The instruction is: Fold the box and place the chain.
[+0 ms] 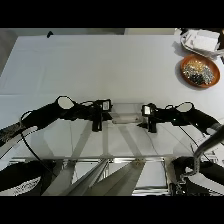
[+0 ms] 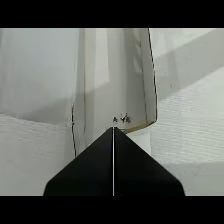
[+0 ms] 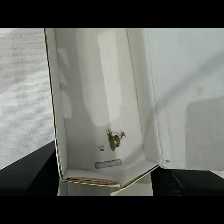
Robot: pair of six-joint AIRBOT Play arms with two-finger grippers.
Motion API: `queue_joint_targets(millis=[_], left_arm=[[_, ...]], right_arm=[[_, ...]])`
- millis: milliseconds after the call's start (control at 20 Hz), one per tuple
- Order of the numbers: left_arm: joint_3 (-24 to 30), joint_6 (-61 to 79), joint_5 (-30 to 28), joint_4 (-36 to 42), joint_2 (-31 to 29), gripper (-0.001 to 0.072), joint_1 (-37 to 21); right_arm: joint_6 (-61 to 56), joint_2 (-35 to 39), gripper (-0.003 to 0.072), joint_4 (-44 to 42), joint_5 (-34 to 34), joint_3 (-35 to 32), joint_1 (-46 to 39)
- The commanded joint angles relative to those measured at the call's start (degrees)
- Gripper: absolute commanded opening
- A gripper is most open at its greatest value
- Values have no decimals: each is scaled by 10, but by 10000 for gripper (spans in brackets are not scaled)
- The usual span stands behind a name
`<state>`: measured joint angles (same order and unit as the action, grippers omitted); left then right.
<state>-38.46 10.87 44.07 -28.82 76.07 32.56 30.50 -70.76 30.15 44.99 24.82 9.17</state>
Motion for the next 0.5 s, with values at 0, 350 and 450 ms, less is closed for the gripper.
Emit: queue_joint_targets(millis=[0, 350, 450], left_arm=[[3, -11, -2, -48, 6, 10, -2], [43, -4, -44, -81, 5, 144, -2], [43, -4, -58, -81, 5, 174, -2]], right_arm=[[0, 0, 410, 0, 0, 0, 0], [0, 0, 410, 0, 1, 0, 0], [0, 0, 410, 0, 0, 0, 0]])
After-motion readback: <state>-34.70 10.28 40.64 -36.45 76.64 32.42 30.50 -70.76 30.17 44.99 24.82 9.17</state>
